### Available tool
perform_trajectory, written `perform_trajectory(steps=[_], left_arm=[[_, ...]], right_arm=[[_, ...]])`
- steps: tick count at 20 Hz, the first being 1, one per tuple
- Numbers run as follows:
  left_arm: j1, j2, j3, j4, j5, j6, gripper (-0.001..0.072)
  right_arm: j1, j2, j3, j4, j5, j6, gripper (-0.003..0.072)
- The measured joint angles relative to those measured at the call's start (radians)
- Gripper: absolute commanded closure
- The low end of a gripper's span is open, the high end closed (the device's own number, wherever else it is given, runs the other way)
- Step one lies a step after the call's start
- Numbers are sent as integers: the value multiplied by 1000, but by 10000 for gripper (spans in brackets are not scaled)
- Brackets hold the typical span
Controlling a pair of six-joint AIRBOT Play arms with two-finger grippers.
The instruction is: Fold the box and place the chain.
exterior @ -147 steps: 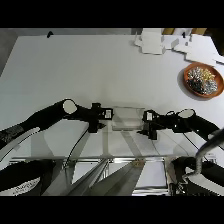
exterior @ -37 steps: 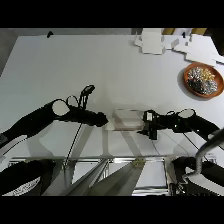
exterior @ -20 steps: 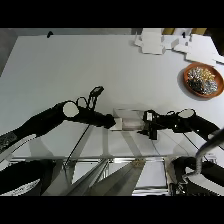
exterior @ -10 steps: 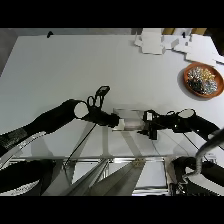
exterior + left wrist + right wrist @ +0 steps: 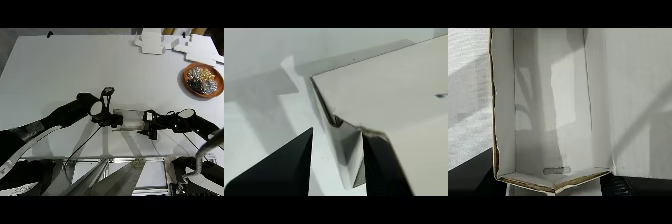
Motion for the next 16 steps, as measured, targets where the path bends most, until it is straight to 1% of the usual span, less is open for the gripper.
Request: perform_trajectory(steps=[3,4,5,9,13,15,16], left_arm=[[-31,-63,82,55,-71,-110,401],[-40,-84,108,68,-90,-143,439],[-50,-105,134,80,-105,-179,461],[-79,-167,197,123,-152,-297,461],[-90,-200,218,149,-183,-348,463],[-92,-209,221,162,-200,-360,583],[-93,-212,222,166,-203,-363,584]], right_arm=[[0,0,0,0,0,0,252],[0,0,0,0,0,0,252],[0,0,0,0,0,0,252],[0,0,0,0,0,0,252],[0,0,0,0,0,0,252],[0,0,0,0,0,0,252],[0,0,0,0,0,0,252]])
